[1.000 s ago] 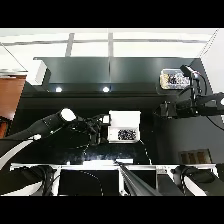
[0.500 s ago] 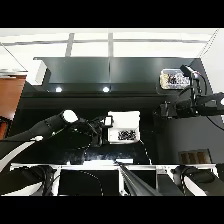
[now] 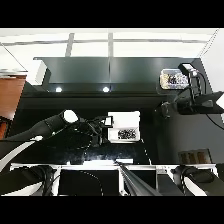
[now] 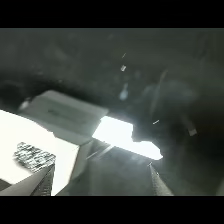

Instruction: Fold the box and place the chain.

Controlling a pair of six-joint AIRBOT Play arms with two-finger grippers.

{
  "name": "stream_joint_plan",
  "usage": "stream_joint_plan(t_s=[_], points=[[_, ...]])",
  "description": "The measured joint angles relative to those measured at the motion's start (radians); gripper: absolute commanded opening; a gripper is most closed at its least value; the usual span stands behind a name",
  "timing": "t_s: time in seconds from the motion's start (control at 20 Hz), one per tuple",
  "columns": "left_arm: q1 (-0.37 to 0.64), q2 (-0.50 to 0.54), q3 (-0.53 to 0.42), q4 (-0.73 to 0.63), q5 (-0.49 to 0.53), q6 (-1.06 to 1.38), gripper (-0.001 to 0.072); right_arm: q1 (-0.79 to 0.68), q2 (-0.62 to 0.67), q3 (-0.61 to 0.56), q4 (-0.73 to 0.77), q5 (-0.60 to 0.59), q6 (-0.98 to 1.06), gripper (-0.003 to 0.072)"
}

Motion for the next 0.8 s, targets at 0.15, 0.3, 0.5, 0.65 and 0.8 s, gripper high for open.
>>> stream_joint_plan(t_s=[0.15,0.3,0.5,0.65,0.8], points=[[0.000,0.000,0.000,0.006,0.003,0.000,0.0407,0.013,-0.086,0.011,-0.095,-0.039,-0.002,0.0711],[0.000,0.000,0.000,0.010,0.004,-0.001,0.0407,0.017,-0.192,0.016,-0.040,-0.121,-0.125,0.0710],[0.000,0.000,0.000,0.011,0.006,-0.002,0.0407,-0.001,-0.308,0.018,0.288,-0.086,-0.489,0.0711],[0.000,0.000,0.000,0.010,0.007,-0.002,0.0407,-0.006,-0.345,0.018,0.430,0.024,-0.664,0.0711],[0.000,0.000,0.000,0.009,0.007,-0.002,0.0406,0.019,-0.357,0.018,0.426,0.128,-0.773,0.0711]])
